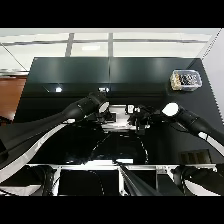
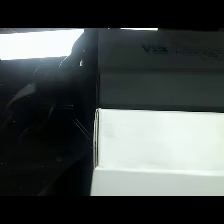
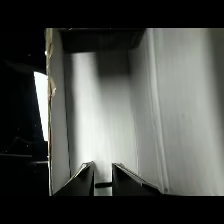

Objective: Fold the box and place the chain.

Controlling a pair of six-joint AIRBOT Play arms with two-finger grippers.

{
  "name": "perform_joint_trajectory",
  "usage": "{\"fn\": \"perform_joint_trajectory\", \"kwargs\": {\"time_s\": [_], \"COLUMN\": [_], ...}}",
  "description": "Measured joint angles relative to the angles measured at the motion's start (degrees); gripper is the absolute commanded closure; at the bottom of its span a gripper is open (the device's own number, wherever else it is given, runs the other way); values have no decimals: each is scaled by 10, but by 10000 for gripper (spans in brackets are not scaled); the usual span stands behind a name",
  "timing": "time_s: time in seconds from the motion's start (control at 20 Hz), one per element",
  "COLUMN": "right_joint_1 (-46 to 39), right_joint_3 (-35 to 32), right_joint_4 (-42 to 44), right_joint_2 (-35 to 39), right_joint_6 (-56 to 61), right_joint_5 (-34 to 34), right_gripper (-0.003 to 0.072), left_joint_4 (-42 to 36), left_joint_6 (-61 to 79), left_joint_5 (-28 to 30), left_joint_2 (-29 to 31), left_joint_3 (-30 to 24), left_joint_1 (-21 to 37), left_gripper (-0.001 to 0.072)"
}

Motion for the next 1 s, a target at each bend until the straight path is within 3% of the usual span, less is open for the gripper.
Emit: {"fn": "perform_joint_trajectory", "kwargs": {"time_s": [0.15, 0.2, 0.25, 0.3, 0.35, 0.4, 0.45, 0.5, 0.55, 0.8, 1.0], "right_joint_1": [0, 0, 0, 0, 0, 0, 0, 0, 0, -19, -117], "right_joint_3": [0, 0, 0, 0, 0, 0, 0, 0, 0, 2, 20], "right_joint_4": [23, 26, 28, 28, 26, 23, 20, 16, 14, -4, -49], "right_joint_2": [-5, -6, -7, -7, -8, -8, -8, -8, -8, 9, 83], "right_joint_6": [6, 14, 20, 29, 40, 49, 59, 68, 78, 184, 376], "right_joint_5": [-2, -3, -4, -5, -6, -4, -1, -1, 0, 23, 83], "right_gripper": [556, 397, 363, 526, 543, 300, 259, 385, 646, 671, 671], "left_joint_4": [0, 0, 0, 0, 0, 0, 0, 0, 0, -1, -1], "left_joint_6": [0, 0, 0, 0, 0, 0, 0, 0, 0, -1, -1], "left_joint_5": [1, 1, 2, 2, 2, 2, 3, 3, 3, 4, 4], "left_joint_2": [0, 0, 0, 0, 0, 0, 0, 0, 0, 0, 0], "left_joint_3": [0, 0, 0, 0, 0, 0, 0, 0, 0, 0, 0], "left_joint_1": [0, 0, 0, 0, 0, 0, 0, 0, 0, 0, 0], "left_gripper": [679, 679, 679, 679, 679, 679, 679, 679, 679, 679, 679]}}
